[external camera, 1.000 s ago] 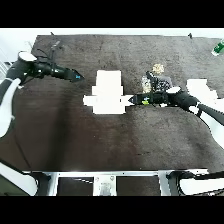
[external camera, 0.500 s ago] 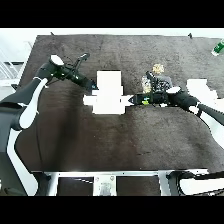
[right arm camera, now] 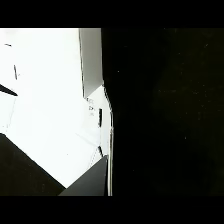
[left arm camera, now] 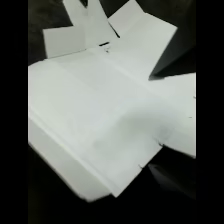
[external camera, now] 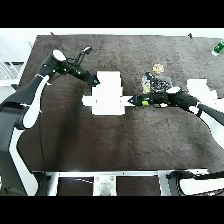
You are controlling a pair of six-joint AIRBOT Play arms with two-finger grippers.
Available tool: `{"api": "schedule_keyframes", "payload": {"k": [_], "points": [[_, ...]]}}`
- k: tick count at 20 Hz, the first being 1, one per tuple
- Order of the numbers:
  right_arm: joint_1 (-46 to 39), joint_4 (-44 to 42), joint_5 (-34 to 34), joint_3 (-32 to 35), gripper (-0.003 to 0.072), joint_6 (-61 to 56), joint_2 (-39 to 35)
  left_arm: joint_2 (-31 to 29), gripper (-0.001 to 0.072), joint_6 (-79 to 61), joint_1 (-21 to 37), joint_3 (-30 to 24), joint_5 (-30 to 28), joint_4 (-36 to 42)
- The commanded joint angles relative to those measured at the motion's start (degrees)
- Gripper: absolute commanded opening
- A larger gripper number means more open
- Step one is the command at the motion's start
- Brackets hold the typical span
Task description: Fold the box and place the chain.
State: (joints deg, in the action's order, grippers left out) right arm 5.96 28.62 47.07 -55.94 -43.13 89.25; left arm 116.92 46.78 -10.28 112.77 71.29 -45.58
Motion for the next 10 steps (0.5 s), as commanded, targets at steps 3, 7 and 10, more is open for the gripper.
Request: {"api": "schedule_keyframes", "payload": {"k": [3,7,10], "points": [[0.04,0.0,0.11,-0.04,0.0011,0.33,0.04,1.57,0.0597,1.25,0.0,1.92,0.24,-2.01],[0.04,-0.02,0.11,-0.04,0.0011,1.14,0.04,4.74,0.0598,1.14,0.0,1.95,0.31,0.66],[0.04,-0.02,0.13,-0.04,0.0011,1.2,0.04,6.56,0.0597,0.72,-0.02,2.08,2.19,1.79]]}}
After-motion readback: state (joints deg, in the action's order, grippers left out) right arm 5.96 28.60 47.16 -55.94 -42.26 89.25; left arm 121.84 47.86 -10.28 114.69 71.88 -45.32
